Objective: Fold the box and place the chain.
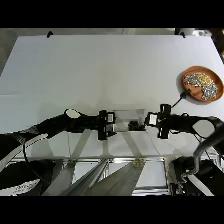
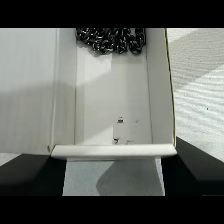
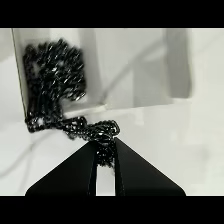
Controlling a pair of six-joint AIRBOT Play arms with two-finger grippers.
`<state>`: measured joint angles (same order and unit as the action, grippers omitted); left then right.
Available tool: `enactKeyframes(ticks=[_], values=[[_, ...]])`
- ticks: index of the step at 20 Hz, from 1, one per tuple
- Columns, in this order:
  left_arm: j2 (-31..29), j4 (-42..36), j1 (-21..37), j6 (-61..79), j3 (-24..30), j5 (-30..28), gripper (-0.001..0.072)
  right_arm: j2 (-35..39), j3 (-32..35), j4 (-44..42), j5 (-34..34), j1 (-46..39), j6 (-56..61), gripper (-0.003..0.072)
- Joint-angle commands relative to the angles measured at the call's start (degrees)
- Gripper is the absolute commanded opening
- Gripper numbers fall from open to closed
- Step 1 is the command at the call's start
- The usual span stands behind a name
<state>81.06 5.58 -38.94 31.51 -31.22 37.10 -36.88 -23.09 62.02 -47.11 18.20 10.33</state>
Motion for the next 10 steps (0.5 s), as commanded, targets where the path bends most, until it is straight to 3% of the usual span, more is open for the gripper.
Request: enactKeyframes(ticks=[1, 10], values=[[-0.04, 0.00, 0.04, 0.02, -0.02, 0.00, 0.0136, 7.43, -0.07, -6.99, -0.48, 0.00, 2.73, 0.0012], [-0.04, 0.00, 0.02, 0.00, -0.02, 0.00, 0.0136, 5.29, -0.07, -25.33, -3.48, 0.02, 2.73, 0.0012]])
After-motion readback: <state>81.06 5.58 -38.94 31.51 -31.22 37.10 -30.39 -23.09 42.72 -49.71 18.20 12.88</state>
